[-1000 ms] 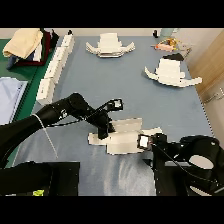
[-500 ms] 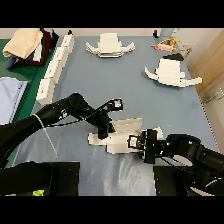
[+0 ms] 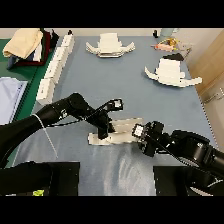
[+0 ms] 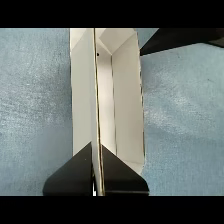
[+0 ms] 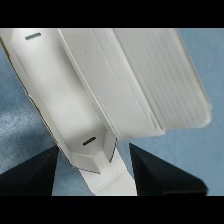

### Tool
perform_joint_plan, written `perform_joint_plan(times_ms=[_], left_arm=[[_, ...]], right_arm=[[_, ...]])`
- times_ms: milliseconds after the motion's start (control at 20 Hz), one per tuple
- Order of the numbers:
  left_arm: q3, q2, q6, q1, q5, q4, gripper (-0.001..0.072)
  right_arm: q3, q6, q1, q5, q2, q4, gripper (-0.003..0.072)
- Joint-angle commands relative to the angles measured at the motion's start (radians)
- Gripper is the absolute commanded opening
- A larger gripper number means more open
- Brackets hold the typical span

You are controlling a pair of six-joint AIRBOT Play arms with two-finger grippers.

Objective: Fold the box.

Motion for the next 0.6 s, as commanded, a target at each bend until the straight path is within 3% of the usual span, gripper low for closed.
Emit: perform_joint_plan(times_ms=[0,150,200,350,450,550], left_arm=[[0.001,0.0,0.0,0.0,0.0,0.0,0.0013],[0.001,0.0,0.0,0.0,0.0,0.0,0.0013],[0.001,0.0,0.0,0.0,0.0,0.0,0.0013],[0.001,0.0,0.0,0.0,0.0,0.0,0.0013],[0.001,0.0,0.0,0.0,0.0,0.0,0.0013],[0.001,0.0,0.0,0.0,0.0,0.0,0.0013]], right_arm=[[0.002,0.088,-0.003,-0.01,-0.031,-0.015,0.0661],[0.002,0.112,-0.003,-0.014,-0.071,-0.014,0.0661],[0.002,0.109,-0.003,-0.008,-0.07,-0.017,0.0716],[0.002,0.089,-0.032,-0.004,-0.072,-0.012,0.0716],[0.002,-0.011,-0.073,-0.021,-0.071,0.029,0.0715],[0.003,-0.221,-0.129,-0.031,-0.071,0.161,0.0715]])
